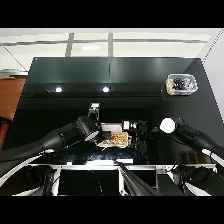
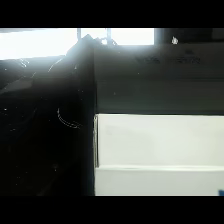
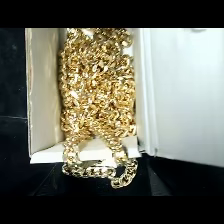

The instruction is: Fold the box and place the chain.

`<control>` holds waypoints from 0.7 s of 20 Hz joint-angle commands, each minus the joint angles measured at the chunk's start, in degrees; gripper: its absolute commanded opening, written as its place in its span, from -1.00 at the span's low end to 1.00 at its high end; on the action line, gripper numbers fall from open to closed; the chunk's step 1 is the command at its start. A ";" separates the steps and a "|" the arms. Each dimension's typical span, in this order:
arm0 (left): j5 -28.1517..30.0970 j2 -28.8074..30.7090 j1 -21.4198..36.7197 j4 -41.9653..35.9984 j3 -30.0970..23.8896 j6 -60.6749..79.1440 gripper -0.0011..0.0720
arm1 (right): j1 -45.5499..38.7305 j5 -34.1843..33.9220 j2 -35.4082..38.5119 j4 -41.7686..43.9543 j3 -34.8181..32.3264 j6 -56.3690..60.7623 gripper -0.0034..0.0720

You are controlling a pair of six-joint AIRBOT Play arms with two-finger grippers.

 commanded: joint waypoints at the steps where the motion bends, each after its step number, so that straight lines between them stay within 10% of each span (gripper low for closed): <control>1: 0.04 -0.02 -0.04 0.02 0.00 0.00 -0.90 | 0.04 -0.98 -0.04 0.37 -0.28 0.07 0.96; 14: 0.09 -0.02 -0.02 0.04 0.00 0.00 -0.89 | 3.28 -7.10 -0.13 0.02 -1.79 0.11 0.96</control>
